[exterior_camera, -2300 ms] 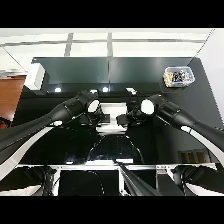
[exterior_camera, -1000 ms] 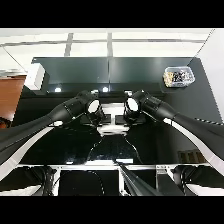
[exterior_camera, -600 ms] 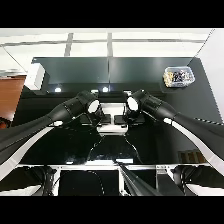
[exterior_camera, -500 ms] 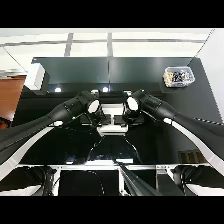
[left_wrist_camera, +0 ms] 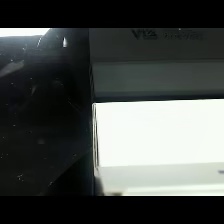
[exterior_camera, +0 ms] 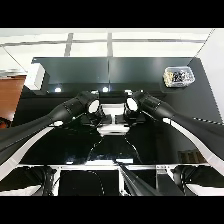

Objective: Fold the box and place the chain.

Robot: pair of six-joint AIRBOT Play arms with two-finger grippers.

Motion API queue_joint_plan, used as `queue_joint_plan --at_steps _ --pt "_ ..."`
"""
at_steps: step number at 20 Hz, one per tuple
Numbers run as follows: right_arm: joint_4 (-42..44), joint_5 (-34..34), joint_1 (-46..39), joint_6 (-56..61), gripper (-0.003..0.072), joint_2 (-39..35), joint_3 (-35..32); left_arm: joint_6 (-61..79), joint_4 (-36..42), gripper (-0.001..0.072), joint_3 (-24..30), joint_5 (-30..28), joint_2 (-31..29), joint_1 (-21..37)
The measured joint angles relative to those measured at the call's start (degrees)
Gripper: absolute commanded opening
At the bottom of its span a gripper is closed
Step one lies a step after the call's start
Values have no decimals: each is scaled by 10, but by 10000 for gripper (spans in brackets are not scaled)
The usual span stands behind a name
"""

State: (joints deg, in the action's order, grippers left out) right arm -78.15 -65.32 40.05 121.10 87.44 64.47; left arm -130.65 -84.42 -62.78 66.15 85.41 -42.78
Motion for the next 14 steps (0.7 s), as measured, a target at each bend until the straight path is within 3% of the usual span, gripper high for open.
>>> queue_joint_plan --at_steps 2,3,4,5,6,10,14 --pt "1 1 0 -6 20 1 0 0 -1 23 0 1 0 0" --pt "1 1 0 -9 154 1 0 0 -1 23 0 1 0 0" --pt "1 0 0 -13 378 1 0 4 -2 23 0 0 0 0" --pt "1 1 0 -13 502 1 0 4 -4 23 0 1 0 0" --pt "1 1 -1 -14 563 -2 0 4 -4 23 0 4 0 0" --pt "-19 0 -2 -35 563 -30 0 2 -6 24 0 1 0 0" --pt "-34 -9 -3 -101 563 -116 0 2 -7 23 0 0 0 0"
